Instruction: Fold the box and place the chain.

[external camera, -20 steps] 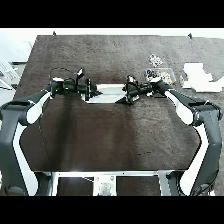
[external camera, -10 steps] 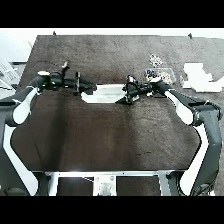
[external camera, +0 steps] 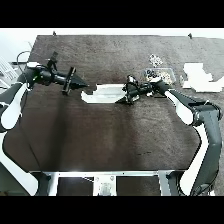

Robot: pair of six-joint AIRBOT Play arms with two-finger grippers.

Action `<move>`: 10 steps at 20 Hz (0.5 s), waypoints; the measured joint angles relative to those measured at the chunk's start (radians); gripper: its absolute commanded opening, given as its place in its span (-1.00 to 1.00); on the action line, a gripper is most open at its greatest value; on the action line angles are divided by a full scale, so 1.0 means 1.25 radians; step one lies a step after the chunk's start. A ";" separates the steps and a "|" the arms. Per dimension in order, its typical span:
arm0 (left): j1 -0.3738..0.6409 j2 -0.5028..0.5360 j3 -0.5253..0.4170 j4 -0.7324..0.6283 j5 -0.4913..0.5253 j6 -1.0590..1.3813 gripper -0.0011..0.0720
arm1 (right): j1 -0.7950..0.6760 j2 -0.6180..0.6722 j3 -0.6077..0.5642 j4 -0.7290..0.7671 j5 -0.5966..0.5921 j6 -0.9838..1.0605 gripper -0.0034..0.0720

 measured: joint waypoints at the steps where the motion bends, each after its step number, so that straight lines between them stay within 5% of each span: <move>1: -0.017 0.013 -0.008 0.027 0.026 -0.005 -0.94 | 0.000 0.000 0.000 0.000 0.000 0.000 0.63; 10: -0.149 0.054 -0.115 0.167 0.365 -0.017 -0.93 | 0.000 0.000 0.000 0.000 0.000 0.000 0.63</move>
